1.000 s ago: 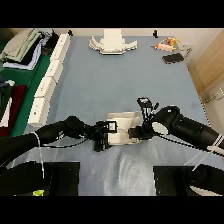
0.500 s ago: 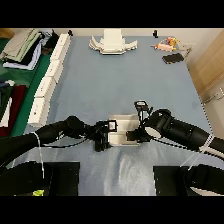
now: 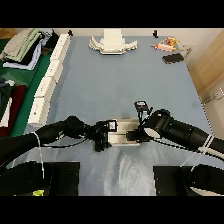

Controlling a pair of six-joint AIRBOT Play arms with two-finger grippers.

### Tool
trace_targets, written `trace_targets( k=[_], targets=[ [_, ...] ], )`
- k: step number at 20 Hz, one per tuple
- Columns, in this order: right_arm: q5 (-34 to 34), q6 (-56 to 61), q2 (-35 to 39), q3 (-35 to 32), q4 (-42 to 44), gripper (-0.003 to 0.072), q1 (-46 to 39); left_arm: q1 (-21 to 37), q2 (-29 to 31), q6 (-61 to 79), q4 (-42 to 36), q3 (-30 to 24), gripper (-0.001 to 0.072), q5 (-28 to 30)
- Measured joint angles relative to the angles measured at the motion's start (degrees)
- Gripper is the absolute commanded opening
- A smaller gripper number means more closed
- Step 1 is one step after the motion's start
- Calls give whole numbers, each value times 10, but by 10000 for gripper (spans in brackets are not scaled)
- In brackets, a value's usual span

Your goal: Fold the box.

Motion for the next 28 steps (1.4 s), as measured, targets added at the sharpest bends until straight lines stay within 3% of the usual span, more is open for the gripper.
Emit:
trace_targets(
  k=[2, 4, 6, 15, 16, 17, 25, 28],
  targets=[
    [-1, 0, 2, 1, 3, 149, 0, 0, 0, -2, -2, 0, 365, 0],
    [-4, -1, 2, 1, 2, 249, 0, 0, 0, -1, -1, 0, 365, 1],
    [-7, -2, 5, 1, 3, 294, 1, 0, 0, -2, -2, 0, 365, -1],
    [-2, -2, 13, 1, -9, 315, -5, 1, 0, -2, -1, 0, 365, -3],
    [-1, -2, 14, 2, -12, 454, -7, 1, 0, -2, -1, 0, 365, -3],
    [0, -2, 14, 1, -14, 476, -11, 1, 0, -1, -1, 0, 365, -3],
    [6, -2, 3, 11, 2, 386, -27, 1, 0, -1, 0, 0, 365, -3],
    [8, -2, -18, 19, 7, 294, -28, 1, 0, -1, 0, 0, 366, -3]
  ],
)
